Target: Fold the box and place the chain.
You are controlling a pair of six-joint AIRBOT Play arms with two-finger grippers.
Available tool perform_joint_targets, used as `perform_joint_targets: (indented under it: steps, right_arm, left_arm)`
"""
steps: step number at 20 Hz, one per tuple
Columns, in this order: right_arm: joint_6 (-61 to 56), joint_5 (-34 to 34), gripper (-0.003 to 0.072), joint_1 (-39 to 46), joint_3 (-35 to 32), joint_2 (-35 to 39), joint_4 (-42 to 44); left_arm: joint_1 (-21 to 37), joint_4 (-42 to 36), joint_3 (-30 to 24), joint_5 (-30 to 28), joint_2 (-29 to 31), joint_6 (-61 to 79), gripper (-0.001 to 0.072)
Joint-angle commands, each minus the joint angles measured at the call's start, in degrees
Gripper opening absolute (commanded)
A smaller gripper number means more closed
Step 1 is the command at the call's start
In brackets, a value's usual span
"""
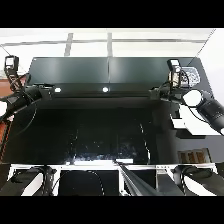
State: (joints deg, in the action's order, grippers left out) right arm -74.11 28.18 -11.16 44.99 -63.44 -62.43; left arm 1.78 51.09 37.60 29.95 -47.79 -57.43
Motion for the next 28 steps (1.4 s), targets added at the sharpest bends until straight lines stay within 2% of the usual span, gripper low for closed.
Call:
perform_joint_targets:
  steps: [1, 2, 4, 5, 6, 8, 9, 12, 14, 15, 16, 17, 20, 22, 25, 26, 27, 28]
  right_arm:
    - [-0.9, -6.1, 0.072, 3.1, 0.1, -0.3, -7.0]
    - [-4.4, -3.8, 0.072, 5.7, 0.1, -0.4, -10.7]
    - [-19.5, 3.7, 0.072, 14.3, 0.7, -1.1, -28.8]
    - [-25.4, 8.2, 0.072, 20.4, 1.9, -1.7, -37.6]
    - [-27.1, 11.8, 0.072, 27.4, 3.4, -2.4, -41.5]
    - [-27.0, 15.2, 0.072, 41.4, 6.8, -3.5, -38.8]
    - [-25.9, 15.8, 0.072, 48.5, 8.8, -4.1, -34.6]
    - [-9.9, 17.9, 0.072, 63.8, 14.8, -7.8, -15.2]
    - [0.2, 24.8, 0.072, 68.9, 19.5, -13.0, -6.7]
    - [6.3, 30.1, 0.072, 70.4, 22.0, -16.5, -3.9]
    - [10.3, 34.9, 0.072, 70.9, 24.2, -19.8, -3.1]
    - [13.0, 38.4, 0.072, 71.1, 25.8, -22.6, -3.3]
    - [19.0, 45.2, 0.072, 70.5, 28.3, -28.5, -2.2]
    - [22.7, 46.1, 0.0718, 69.1, 28.3, -29.6, -4.4]
    - [23.8, 45.2, 0.0103, 66.8, 28.4, -29.4, -7.0]
    - [23.8, 46.1, 0.0075, 66.1, 28.4, -29.3, -7.0]
    - [23.8, 47.2, 0.0016, 65.4, 28.4, -29.0, -6.9]
    - [23.7, 48.5, 0.0013, 64.6, 28.4, -28.6, -6.4]
  left_arm:
    - [-0.1, -1.7, 0.0, -6.1, -0.2, 0.0, 0.0025]
    - [-0.1, -1.7, 0.0, -6.9, -0.2, 0.0, 0.0025]
    - [-0.1, -1.7, 0.0, -7.4, -0.2, 0.0, 0.0025]
    - [-0.1, -1.7, 0.0, -7.4, -0.2, 0.0, 0.0025]
    - [0.0, -1.7, 0.0, -7.8, -0.3, 0.0, 0.0025]
    - [0.0, -1.7, 0.0, -9.6, -0.5, 0.0, 0.0025]
    - [0.0, -1.7, 0.0, -9.8, -0.5, 0.0, 0.0025]
    - [-0.1, -2.0, 0.0, -9.8, -0.7, 0.0, 0.0025]
    - [-0.1, -2.8, 0.0, -9.0, -1.5, -0.1, 0.0029]
    - [-0.1, -3.5, 0.0, -7.6, -2.0, 0.0, 0.0096]
    - [-0.1, -3.4, 0.0, -6.2, -2.6, 0.0, 0.0433]
    - [-0.1, -3.6, 0.0, -4.7, -3.2, -0.2, 0.0713]
    - [-0.1, -3.9, 0.0, 0.0, -4.5, -0.3, 0.0708]
    - [-0.1, -3.9, 0.0, 1.4, -4.9, -2.0, 0.0708]
    - [-0.1, -3.9, 0.0, 2.5, -5.5, -3.1, 0.0708]
    - [-0.1, -3.9, 0.0, 3.0, -5.5, -3.1, 0.0708]
    - [-0.1, -3.9, 0.0, 3.5, -5.5, -3.1, 0.0708]
    - [-0.1, -3.9, 0.0, 3.9, -5.5, -3.1, 0.0708]
